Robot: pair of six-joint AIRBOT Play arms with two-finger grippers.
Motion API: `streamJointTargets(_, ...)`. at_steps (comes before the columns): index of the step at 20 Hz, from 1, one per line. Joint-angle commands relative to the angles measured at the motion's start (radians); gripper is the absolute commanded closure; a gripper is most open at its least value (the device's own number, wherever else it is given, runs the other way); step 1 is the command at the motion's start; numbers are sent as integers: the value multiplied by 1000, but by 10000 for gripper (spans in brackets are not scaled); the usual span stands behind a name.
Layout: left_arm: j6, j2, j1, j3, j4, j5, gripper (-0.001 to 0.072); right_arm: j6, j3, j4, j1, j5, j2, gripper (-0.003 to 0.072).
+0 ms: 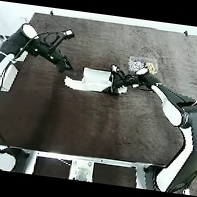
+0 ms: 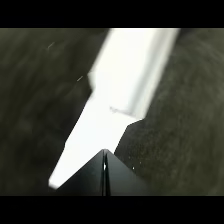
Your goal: Fold the box and place the chain.
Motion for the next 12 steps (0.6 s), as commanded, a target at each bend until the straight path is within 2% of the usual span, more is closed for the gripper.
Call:
streamJointTargets(1,-350,9,72,-47,24,64,694,0,0,0,0,1,0,189)
streamJointTargets(6,-483,8,167,-171,-35,71,694,0,0,0,-1,0,0,189)
streamJointTargets(12,-495,-29,175,-222,-59,85,694,0,0,0,0,0,0,189)
